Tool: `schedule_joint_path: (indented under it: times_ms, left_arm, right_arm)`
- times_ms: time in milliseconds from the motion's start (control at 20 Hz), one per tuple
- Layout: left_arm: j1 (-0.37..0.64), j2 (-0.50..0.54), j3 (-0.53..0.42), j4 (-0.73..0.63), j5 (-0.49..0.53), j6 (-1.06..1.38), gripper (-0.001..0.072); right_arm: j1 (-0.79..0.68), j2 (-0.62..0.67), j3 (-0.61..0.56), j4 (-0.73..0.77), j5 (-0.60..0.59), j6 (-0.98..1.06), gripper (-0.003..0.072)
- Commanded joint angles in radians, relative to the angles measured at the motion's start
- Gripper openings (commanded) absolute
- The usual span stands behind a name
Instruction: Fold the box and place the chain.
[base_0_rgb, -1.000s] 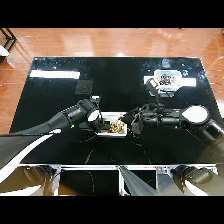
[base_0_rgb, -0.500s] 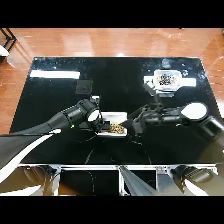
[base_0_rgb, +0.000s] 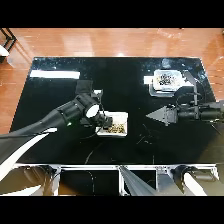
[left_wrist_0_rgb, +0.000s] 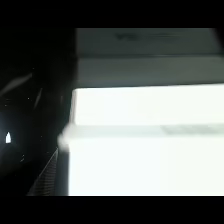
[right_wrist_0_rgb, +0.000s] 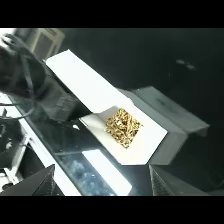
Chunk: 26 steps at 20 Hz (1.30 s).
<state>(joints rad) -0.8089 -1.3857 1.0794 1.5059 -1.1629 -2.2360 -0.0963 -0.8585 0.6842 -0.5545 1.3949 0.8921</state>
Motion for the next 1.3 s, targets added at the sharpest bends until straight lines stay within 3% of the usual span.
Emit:
schedule_joint_path:
  times_ms: [0, 150, 250, 350, 500, 600, 700, 800, 900, 1100, 1250]
  left_arm:
    - [0.0, 0.114, 0.038, 0.0, -0.084, 0.136, 0.0608]
    - [-0.004, 0.299, 0.037, 0.013, -0.249, 0.332, 0.0625]
    - [0.016, 0.419, 0.014, 0.127, -0.367, 0.363, 0.0625]
    - [0.106, 0.548, -0.057, 0.221, -0.403, 0.369, 0.0624]
    - [0.364, 0.688, -0.211, 0.076, -0.206, 0.376, 0.0624]
    - [0.544, 0.704, -0.32, -0.187, -0.058, 0.5, 0.0624]
    - [0.663, 0.68, -0.405, -0.432, -0.014, 0.688, 0.0624]
    - [0.711, 0.66, -0.454, -0.523, -0.002, 0.804, 0.0624]
    - [0.712, 0.66, -0.481, -0.514, 0.034, 0.832, 0.0625]
    - [0.712, 0.66, -0.485, -0.515, 0.042, 0.854, 0.0624]
    - [0.712, 0.66, -0.485, -0.516, 0.064, 0.853, 0.0624]
  right_arm:
    - [-0.032, 0.004, 0.002, 0.001, 0.037, 0.045, 0.0692]
    - [-0.031, 0.004, 0.002, 0.002, 0.042, 0.069, 0.0692]
    - [-0.013, 0.0, 0.003, -0.012, -0.01, 0.193, 0.0692]
    - [0.04, -0.031, 0.033, -0.026, -0.086, 0.27, 0.0692]
    - [0.208, -0.178, 0.222, -0.07, -0.192, 0.291, 0.0692]
    - [0.355, -0.347, 0.416, -0.267, -0.233, 0.37, 0.0692]
    - [0.484, -0.514, 0.587, -0.482, -0.182, 0.424, 0.0692]
    - [0.588, -0.606, 0.662, -0.575, -0.151, 0.341, 0.0692]
    - [0.654, -0.63, 0.662, -0.578, -0.168, 0.251, 0.0691]
    - [0.68, -0.633, 0.661, -0.581, -0.164, 0.248, 0.0691]
    - [0.68, -0.633, 0.661, -0.517, -0.066, 0.145, 0.0691]
